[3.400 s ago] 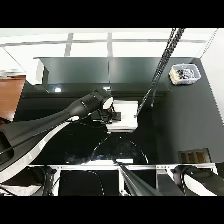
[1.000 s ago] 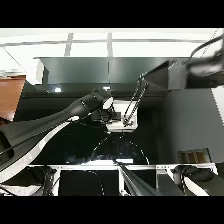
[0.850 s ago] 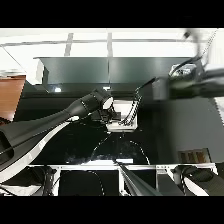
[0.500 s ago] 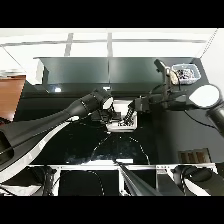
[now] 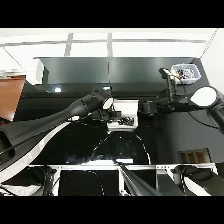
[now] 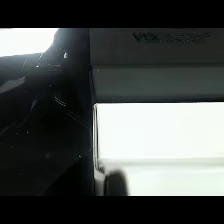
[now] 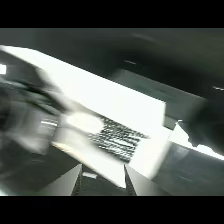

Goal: Fold the box and place the chain.

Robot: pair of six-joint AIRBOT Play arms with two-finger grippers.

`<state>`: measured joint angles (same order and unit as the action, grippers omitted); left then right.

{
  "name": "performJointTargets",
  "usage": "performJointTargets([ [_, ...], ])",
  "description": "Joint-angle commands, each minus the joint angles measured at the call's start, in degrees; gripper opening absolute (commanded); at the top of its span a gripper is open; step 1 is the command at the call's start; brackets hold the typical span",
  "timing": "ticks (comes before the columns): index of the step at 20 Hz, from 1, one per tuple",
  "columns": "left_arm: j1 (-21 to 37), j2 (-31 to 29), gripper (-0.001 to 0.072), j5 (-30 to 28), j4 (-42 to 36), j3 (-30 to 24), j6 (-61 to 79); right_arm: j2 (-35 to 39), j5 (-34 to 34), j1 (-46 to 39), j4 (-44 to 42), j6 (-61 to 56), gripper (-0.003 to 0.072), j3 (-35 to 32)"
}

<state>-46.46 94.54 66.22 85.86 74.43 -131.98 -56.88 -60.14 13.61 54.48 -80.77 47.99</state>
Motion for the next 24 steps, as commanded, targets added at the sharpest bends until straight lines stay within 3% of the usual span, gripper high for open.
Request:
performJointTargets([
  [1,-0.1,0.8,0.0022,-0.1,0.0,0.0,0.0,0.9,-6.0,-6.2,10.8,0.0,0.0299,-0.1],
  [5,-1.0,-0.4,0.0027,0.0,0.9,0.0,-7.1,1.0,-6.7,-7.3,10.7,0.5,0.0299,-0.3],
  [6,-1.5,-1.2,0.0086,0.0,1.6,0.0,-8.0,1.0,-6.6,-7.4,10.6,0.5,0.0299,-0.5],
  [8,-2.3,-3.5,0.0562,0.5,2.4,0.0,-7.4,1.0,-5.5,-7.4,10.5,0.7,0.0299,-1.5],
  [9,-2.9,-5.2,0.0647,0.5,3.3,0.0,-5.6,1.0,-5.0,-7.4,10.6,0.7,0.0299,-1.9],
  [11,-4.6,-9.9,0.0646,1.8,7.1,-0.1,-1.9,1.0,-4.8,-7.4,10.5,0.7,0.0299,-2.4],
  [14,-7.1,-18.2,0.0645,7.5,19.0,-2.6,1.9,1.0,-5.1,-7.4,10.5,0.7,0.0299,-2.4],
  [16,-5.1,-24.3,0.0646,12.0,25.2,-9.7,2.0,1.0,-5.2,-7.4,10.5,0.7,0.0299,-2.4],
  [18,0.7,-31.0,0.0646,13.7,24.6,-20.2,2.0,1.0,-5.2,-7.4,10.7,0.7,0.0299,-2.4],
  [20,8.1,-37.3,0.0637,6.8,19.1,-31.0,3.0,1.0,-5.2,-7.4,10.6,0.7,0.0299,-2.4],
  [21,13.1,-39.5,0.0636,0.1,10.6,-35.8,8.7,1.0,-5.2,-7.4,10.5,0.7,0.0299,-2.4],
  [22,18.3,-40.2,0.0636,-7.4,-3.1,-39.4,22.7,1.0,-5.1,-7.3,10.4,0.6,0.0299,-2.4],
  [23,22.3,-39.9,0.0636,-10.6,-19.0,-41.7,42.7,1.0,-5.1,-7.4,10.3,0.6,0.0299,-2.4],
  [24,25.2,-38.9,0.0636,-10.0,-33.4,-43.0,64.7,1.0,-5.2,-7.3,10.3,0.1,0.0299,-2.4],
])
